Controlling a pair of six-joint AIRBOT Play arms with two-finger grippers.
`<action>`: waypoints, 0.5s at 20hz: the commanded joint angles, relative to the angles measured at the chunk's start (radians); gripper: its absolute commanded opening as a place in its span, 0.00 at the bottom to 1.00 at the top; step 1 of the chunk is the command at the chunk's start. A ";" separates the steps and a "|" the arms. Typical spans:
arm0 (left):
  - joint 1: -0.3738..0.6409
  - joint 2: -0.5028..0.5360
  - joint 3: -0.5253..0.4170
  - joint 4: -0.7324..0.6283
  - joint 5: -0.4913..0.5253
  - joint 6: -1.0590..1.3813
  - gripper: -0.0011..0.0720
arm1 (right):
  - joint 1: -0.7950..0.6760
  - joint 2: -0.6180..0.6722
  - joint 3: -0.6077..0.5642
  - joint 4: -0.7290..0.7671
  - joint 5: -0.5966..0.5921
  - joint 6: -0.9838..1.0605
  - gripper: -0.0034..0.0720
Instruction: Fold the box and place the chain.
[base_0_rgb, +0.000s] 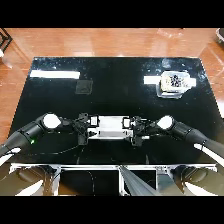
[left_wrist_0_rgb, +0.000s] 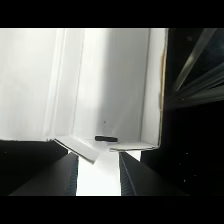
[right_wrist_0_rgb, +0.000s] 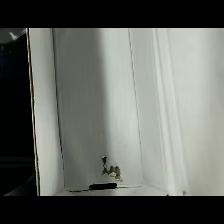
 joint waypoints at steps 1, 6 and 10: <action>0.000 -0.001 0.001 -0.014 -0.005 0.000 0.51 | 0.000 0.000 0.000 0.001 0.000 0.000 0.61; 0.000 -0.036 0.001 -0.089 -0.005 0.001 0.51 | 0.000 0.000 0.000 0.000 0.000 0.000 0.61; 0.000 -0.055 0.001 -0.114 -0.019 0.001 0.42 | 0.000 0.000 0.000 0.001 0.000 0.000 0.61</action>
